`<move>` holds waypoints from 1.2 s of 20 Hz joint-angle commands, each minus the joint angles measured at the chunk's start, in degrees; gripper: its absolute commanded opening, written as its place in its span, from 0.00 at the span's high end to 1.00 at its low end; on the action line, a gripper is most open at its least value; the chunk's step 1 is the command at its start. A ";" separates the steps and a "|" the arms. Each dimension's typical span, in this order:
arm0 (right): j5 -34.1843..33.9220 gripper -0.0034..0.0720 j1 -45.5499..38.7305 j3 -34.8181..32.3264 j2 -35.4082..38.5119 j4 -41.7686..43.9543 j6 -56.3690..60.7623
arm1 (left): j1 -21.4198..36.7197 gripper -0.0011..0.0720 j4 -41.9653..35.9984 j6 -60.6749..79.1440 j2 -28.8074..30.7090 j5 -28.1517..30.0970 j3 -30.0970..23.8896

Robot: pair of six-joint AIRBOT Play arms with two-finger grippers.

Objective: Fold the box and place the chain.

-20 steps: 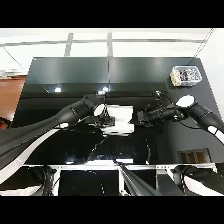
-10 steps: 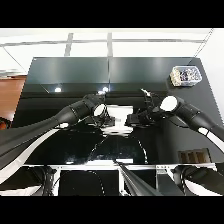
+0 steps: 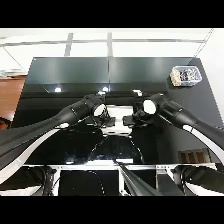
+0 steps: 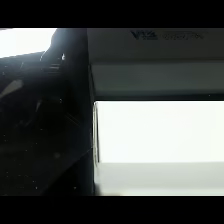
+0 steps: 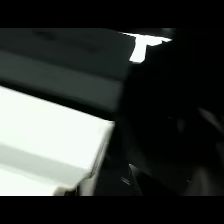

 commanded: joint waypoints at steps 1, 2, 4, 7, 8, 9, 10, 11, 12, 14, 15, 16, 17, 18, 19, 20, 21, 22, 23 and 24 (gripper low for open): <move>4.13 0.50 1.92 2.14 -2.01 -6.91 8.13 | 0.02 0.95 0.09 0.00 0.00 -0.04 0.04; 4.35 0.50 1.92 2.14 -2.23 -6.84 9.44 | 0.02 0.95 0.09 0.00 0.00 -0.04 0.04; 4.61 0.50 1.95 2.62 -3.15 -5.84 11.04 | 0.02 0.95 0.09 0.00 0.00 -0.04 0.04; 4.55 0.50 3.04 4.72 -4.83 -4.72 11.06 | 0.02 0.95 0.09 0.00 0.00 -0.11 0.04; 4.70 0.50 3.13 5.18 -5.22 -4.48 11.13 | 0.02 0.95 0.11 0.00 0.00 -0.09 0.04; 5.18 0.50 3.13 5.40 -5.51 -4.61 11.15 | 0.02 0.95 0.11 0.00 0.00 -0.09 0.04; 5.22 0.51 3.10 5.40 -5.60 -4.66 11.39 | 0.02 0.95 0.09 0.00 0.00 -0.07 0.04; 5.20 0.62 3.10 5.40 -5.66 -4.66 11.37 | 0.02 0.95 0.09 0.00 0.00 -0.07 0.04; 5.18 0.63 3.10 5.40 -5.81 -4.61 11.37 | 0.02 0.95 0.09 0.00 0.00 -0.04 0.04; 5.20 0.63 3.13 5.42 -6.21 -3.91 11.76 | 0.02 0.95 0.09 0.00 0.00 -0.04 0.04; 5.18 0.63 3.15 5.42 -6.49 -3.30 11.76 | 0.02 0.95 0.09 0.00 0.00 -0.04 0.04; 5.20 0.63 3.17 5.42 -6.80 -2.99 11.96 | 0.02 0.95 0.09 0.00 0.00 -0.04 0.04; 5.16 0.63 3.21 5.42 -7.10 -2.47 12.20 | 0.02 0.95 0.09 0.00 0.00 -0.04 0.04; 5.01 0.63 3.30 5.42 -7.39 -2.14 12.24 | 0.02 0.95 0.09 0.00 0.00 -0.04 0.04; 4.70 0.64 3.34 5.42 -7.54 -2.01 12.37 | 0.02 0.95 0.09 0.00 0.00 -0.07 0.04; 4.50 0.73 3.32 5.42 -7.56 -1.99 12.44 | 0.02 0.95 0.09 0.00 0.00 -0.04 0.04; 4.39 0.80 3.32 5.42 -7.56 -1.99 12.44 | 0.02 0.95 0.09 0.00 0.00 -0.07 0.04; 4.35 0.91 3.32 5.42 -7.56 -2.01 12.63 | 0.02 0.95 0.09 0.00 0.00 -0.07 0.04; 4.37 0.94 3.32 5.42 -7.56 -2.01 12.79 | 0.02 0.95 0.09 0.00 0.00 -0.04 0.04; 4.52 0.94 3.32 5.42 -7.58 -2.01 12.81 | 0.02 0.95 0.09 0.00 0.00 -0.04 0.04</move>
